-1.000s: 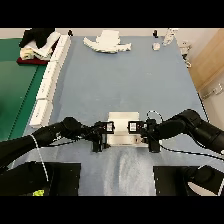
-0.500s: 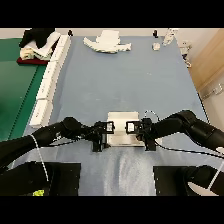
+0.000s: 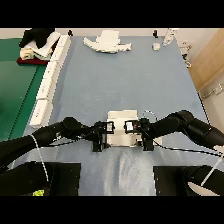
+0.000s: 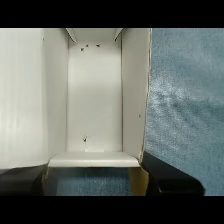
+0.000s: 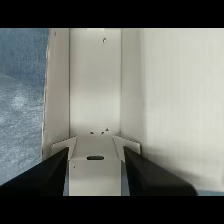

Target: Fold the box.

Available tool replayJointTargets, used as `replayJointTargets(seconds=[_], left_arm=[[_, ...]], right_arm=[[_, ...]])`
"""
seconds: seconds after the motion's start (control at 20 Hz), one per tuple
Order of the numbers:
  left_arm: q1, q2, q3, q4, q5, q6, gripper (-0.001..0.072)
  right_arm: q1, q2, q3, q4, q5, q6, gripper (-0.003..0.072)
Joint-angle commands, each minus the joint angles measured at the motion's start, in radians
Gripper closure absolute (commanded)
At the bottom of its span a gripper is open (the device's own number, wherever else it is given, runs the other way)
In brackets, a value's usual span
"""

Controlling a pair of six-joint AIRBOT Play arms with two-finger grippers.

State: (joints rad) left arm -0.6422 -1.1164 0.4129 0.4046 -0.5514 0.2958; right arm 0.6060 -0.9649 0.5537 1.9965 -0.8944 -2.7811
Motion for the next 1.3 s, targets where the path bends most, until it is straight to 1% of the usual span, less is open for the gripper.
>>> replayJointTargets(seconds=[0.0, 0.05, 0.1, 0.15, 0.2, 0.25, 0.3, 0.4, 0.5, 0.55, 0.6, 0.65, 0.75, 0.9, 1.0, 1.1, 1.25], left_arm=[[0.001, 0.000, 0.000, 0.000, 0.000, 0.000, 0.0212], [0.001, 0.000, 0.000, 0.000, 0.000, 0.000, 0.0212], [0.001, 0.000, 0.000, 0.000, 0.000, 0.000, 0.0212], [0.001, 0.000, 0.000, 0.000, 0.000, 0.000, 0.0212], [0.001, 0.000, 0.001, 0.000, 0.000, 0.000, 0.0212], [0.001, 0.000, 0.000, 0.000, 0.000, 0.000, 0.0212], [0.001, 0.000, 0.000, 0.000, 0.000, 0.000, 0.0212], [0.001, 0.000, 0.000, 0.000, 0.000, 0.000, 0.0212], [0.001, 0.000, 0.001, 0.000, 0.000, 0.000, 0.0212], [0.001, 0.000, 0.000, 0.000, 0.000, 0.000, 0.0212], [0.001, 0.000, 0.000, 0.000, 0.000, 0.000, 0.0212], [0.001, 0.000, 0.001, 0.000, 0.000, 0.000, 0.0212], [0.001, 0.000, 0.000, 0.000, 0.000, 0.000, 0.0212], [0.001, 0.000, 0.001, 0.000, 0.000, 0.000, 0.0212], [0.001, 0.000, 0.001, 0.000, 0.000, 0.000, 0.0212], [0.001, 0.000, 0.000, 0.000, 0.000, 0.000, 0.0211], [0.001, 0.000, 0.000, 0.000, 0.000, 0.000, 0.0212]], right_arm=[[0.000, 0.004, 0.000, -0.013, -0.029, 0.032, 0.0143], [0.000, 0.010, 0.000, -0.041, -0.052, 0.100, 0.0227], [0.000, 0.024, 0.000, -0.079, -0.083, 0.212, 0.0385], [0.000, 0.039, 0.000, -0.127, -0.109, 0.341, 0.0499], [0.000, 0.057, 0.000, -0.185, -0.129, 0.472, 0.0555], [-0.001, 0.076, 0.001, -0.232, -0.141, 0.585, 0.0634], [-0.001, 0.098, 0.001, -0.265, -0.154, 0.691, 0.0667], [-0.013, 0.150, 0.001, -0.332, -0.171, 0.904, 0.0683], [-0.047, 0.195, 0.001, -0.463, -0.180, 1.218, 0.0683], [-0.089, 0.204, 0.001, -0.532, -0.205, 1.410, 0.0682], [-0.140, 0.205, 0.000, -0.569, -0.233, 1.527, 0.0684], [-0.210, 0.202, -0.001, -0.555, -0.253, 1.562, 0.0684], [-0.357, 0.186, -0.001, -0.461, -0.251, 1.523, 0.0684], [-0.598, 0.127, -0.001, -0.214, -0.274, 1.339, 0.0684], [-0.727, 0.074, -0.001, -0.100, -0.312, 1.236, 0.0684], [-0.793, 0.026, 0.000, -0.019, -0.354, 1.150, 0.0684], [-0.799, -0.034, -0.001, 0.011, -0.375, 1.084, 0.0684]])
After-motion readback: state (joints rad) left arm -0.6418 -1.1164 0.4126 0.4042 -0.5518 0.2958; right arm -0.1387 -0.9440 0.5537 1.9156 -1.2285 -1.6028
